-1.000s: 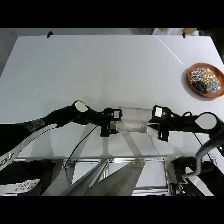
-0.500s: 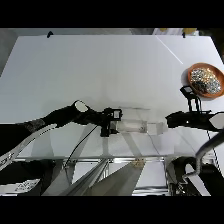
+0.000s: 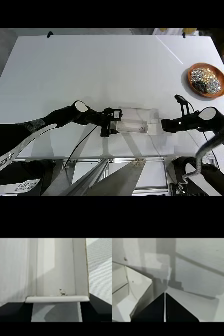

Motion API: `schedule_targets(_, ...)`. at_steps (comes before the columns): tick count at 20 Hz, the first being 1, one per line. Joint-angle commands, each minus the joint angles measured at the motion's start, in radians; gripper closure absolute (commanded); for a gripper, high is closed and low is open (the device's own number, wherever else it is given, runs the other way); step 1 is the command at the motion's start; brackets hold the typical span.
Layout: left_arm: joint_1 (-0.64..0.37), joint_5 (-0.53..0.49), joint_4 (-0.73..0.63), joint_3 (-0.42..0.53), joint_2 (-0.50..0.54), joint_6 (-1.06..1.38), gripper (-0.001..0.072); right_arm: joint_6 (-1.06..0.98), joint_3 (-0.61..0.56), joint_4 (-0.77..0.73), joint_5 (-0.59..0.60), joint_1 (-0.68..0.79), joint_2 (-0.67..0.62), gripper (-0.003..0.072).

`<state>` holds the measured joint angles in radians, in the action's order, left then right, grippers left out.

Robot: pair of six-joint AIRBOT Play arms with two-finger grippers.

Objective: Fold the box and place the chain.

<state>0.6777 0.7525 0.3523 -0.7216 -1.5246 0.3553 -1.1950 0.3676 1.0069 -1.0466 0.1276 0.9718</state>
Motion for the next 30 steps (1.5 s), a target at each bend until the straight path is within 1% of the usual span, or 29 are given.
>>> schedule_targets(1, -0.001, 0.000, 0.000, 0.000, 0.001, 0.000, 0.0456, 0.067, -0.009, -0.131, -0.014, -0.032, 0.044, 0.0663)
schedule_targets(3, -0.001, 0.000, 0.000, 0.000, 0.001, 0.000, 0.0456, 0.114, -0.003, -0.165, -0.051, -0.063, 0.019, 0.0660)
schedule_targets(5, -0.001, 0.000, 0.000, 0.000, 0.001, 0.000, 0.0456, 0.119, 0.003, -0.166, -0.073, -0.077, -0.036, 0.0588)
schedule_targets(7, -0.001, 0.000, 0.000, 0.000, 0.001, 0.000, 0.0456, 0.119, 0.003, -0.198, -0.087, -0.077, -0.097, 0.0548)
schedule_targets(8, -0.001, 0.000, 0.000, 0.000, 0.001, 0.000, 0.0456, 0.119, 0.003, -0.213, -0.093, -0.077, -0.122, 0.0502)
schedule_targets(9, -0.001, 0.000, 0.000, 0.000, 0.001, 0.000, 0.0456, 0.119, 0.003, -0.226, -0.100, -0.077, -0.144, 0.0478)
schedule_targets(10, -0.001, 0.000, 0.000, 0.000, 0.001, 0.000, 0.0456, 0.119, 0.003, -0.239, -0.106, -0.077, -0.156, 0.0477)
schedule_targets(11, -0.001, 0.000, 0.000, 0.000, 0.001, 0.000, 0.0456, 0.119, 0.003, -0.254, -0.115, -0.077, -0.157, 0.0459)
schedule_targets(12, -0.001, 0.000, 0.000, 0.000, 0.001, 0.000, 0.0456, 0.120, 0.002, -0.262, -0.119, -0.077, -0.157, 0.0419)
schedule_targets(14, -0.001, 0.000, 0.000, 0.000, 0.001, 0.000, 0.0456, 0.120, 0.002, -0.261, -0.116, -0.077, -0.157, 0.0402)
schedule_targets(15, -0.001, 0.000, 0.000, 0.000, 0.001, 0.000, 0.0456, 0.120, 0.002, -0.255, -0.110, -0.077, -0.157, 0.0380)
schedule_targets(17, -0.001, 0.000, 0.000, 0.000, 0.001, 0.000, 0.0456, 0.113, 0.002, -0.228, -0.088, -0.077, -0.157, 0.0364)
schedule_targets(20, -0.001, 0.000, 0.000, 0.000, 0.001, 0.000, 0.0456, 0.052, 0.002, -0.169, -0.047, -0.100, -0.157, 0.0317)
schedule_targets(21, -0.001, 0.000, 0.000, 0.000, 0.001, 0.000, 0.0456, 0.021, 0.002, -0.143, -0.022, -0.134, -0.157, 0.0280)
schedule_targets(24, -0.001, 0.000, 0.000, 0.000, 0.001, 0.000, 0.0456, -0.106, 0.010, -0.089, 0.082, -0.269, -0.157, 0.0267)
schedule_targets(26, -0.001, 0.000, 0.000, 0.000, 0.001, 0.000, 0.0456, -0.194, 0.049, -0.028, 0.126, -0.353, -0.157, 0.0267)
schedule_targets(28, -0.001, 0.000, 0.000, 0.000, 0.001, 0.000, 0.0456, -0.322, 0.092, 0.062, 0.141, -0.421, -0.151, 0.0268)
schedule_targets(30, -0.001, 0.000, 0.000, 0.000, 0.001, 0.000, 0.0456, -0.467, 0.122, 0.137, 0.120, -0.479, -0.115, 0.0268)
